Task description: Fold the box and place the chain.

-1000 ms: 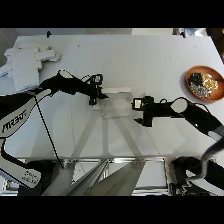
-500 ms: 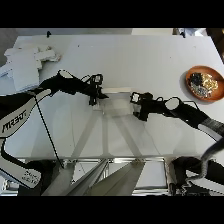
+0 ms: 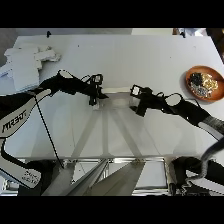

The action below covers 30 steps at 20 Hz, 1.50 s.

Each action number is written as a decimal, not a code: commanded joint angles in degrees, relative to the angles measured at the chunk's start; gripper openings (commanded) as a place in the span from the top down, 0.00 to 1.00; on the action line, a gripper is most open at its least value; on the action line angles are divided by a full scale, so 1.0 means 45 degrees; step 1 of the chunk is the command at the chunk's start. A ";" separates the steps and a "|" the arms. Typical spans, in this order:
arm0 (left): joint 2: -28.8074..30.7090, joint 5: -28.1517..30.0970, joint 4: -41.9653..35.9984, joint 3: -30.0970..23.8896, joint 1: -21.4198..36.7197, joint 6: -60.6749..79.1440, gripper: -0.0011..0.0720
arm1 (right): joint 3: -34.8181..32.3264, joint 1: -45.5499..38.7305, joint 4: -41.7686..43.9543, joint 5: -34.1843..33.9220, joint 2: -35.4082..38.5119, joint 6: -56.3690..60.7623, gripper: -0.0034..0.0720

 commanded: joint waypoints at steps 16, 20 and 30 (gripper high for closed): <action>-0.0010 0.0010 0.0000 0.0000 0.0010 0.0005 0.97 | 0.2817 -0.1243 -0.1277 0.4022 -0.1826 -0.0389 0.03; -0.0010 0.0010 0.0000 0.0000 0.0010 0.0000 0.97 | 0.3594 -0.1243 -0.2147 0.4741 -0.2351 -0.0389 0.03; -0.0010 0.0010 0.0000 0.0000 0.0010 -0.0073 0.97 | 0.4566 -0.1243 -0.1933 0.7344 -0.4274 -0.0952 0.03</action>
